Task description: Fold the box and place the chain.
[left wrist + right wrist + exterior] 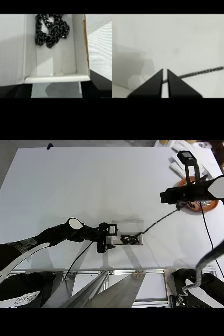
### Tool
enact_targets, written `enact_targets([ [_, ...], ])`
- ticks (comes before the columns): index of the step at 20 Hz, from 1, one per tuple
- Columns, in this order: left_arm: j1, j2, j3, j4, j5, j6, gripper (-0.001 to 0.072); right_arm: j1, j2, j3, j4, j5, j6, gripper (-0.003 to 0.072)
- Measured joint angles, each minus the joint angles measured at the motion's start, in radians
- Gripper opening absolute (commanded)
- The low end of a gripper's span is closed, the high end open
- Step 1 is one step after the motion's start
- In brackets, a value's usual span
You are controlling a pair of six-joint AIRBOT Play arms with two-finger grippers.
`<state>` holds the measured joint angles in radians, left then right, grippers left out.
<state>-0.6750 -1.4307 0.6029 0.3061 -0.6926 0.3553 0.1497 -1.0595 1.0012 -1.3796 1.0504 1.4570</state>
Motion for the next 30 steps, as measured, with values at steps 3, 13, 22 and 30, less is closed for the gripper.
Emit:
enact_targets([
  [3, 0.000, 0.000, 0.000, 0.000, 0.000, 0.000, 0.0135, -0.016, -0.073, -0.021, -0.077, 0.002, 0.059, 0.0253],
  [13, 0.000, 0.000, 0.000, 0.000, 0.000, 0.000, 0.0135, -0.024, -0.217, -0.114, -0.162, -0.044, 0.114, 0.0262],
  [22, 0.000, 0.000, 0.000, 0.000, 0.000, 0.000, 0.0135, -0.049, -0.266, -0.126, -0.169, -0.088, 0.130, 0.0300],
  [30, 0.000, 0.000, 0.000, 0.000, 0.000, 0.000, 0.0135, -0.064, -0.318, -0.127, -0.169, -0.094, 0.143, 0.0289],
])
